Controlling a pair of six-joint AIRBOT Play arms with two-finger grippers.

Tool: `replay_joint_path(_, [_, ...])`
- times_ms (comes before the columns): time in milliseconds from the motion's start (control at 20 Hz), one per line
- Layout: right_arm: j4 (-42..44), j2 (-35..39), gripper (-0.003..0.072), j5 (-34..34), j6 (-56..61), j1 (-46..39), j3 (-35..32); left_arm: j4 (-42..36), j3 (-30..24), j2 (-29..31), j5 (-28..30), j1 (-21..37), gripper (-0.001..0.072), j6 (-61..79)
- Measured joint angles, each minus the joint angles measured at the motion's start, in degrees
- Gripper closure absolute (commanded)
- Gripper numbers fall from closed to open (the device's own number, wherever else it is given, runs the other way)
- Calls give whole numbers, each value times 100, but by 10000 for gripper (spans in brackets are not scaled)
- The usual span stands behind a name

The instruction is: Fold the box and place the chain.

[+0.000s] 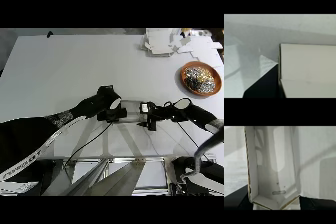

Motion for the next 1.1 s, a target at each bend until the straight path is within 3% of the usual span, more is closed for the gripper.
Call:
replay_joint_path(100, [-2, 0, 249, 2, 11, 0, 0, -2, 2, -4, 13, -9, 700, -35])
replay_joint_path(200, [2, 0, 249, 4, 44, 0, -2, -4, 0, -9, 57, -11, 528, -94])
replay_joint_path(250, [4, 0, 249, 4, 57, -2, -2, 4, 0, -15, 63, -11, 486, -76])
replay_joint_path(750, [7, 0, 249, 2, 37, -2, 0, 0, 52, 2, 4, 28, 515, 649])
replay_joint_path(850, [7, 0, 249, 2, 35, -2, -2, 2, 55, 2, -4, 31, 645, 715])
replay_joint_path(950, [17, 0, 249, 4, 39, -2, -2, 2, 57, -2, -24, 33, 707, 739])
replay_joint_path(1100, [11, 0, 249, 20, 39, 0, -2, 31, 57, -4, -44, 35, 708, 776])
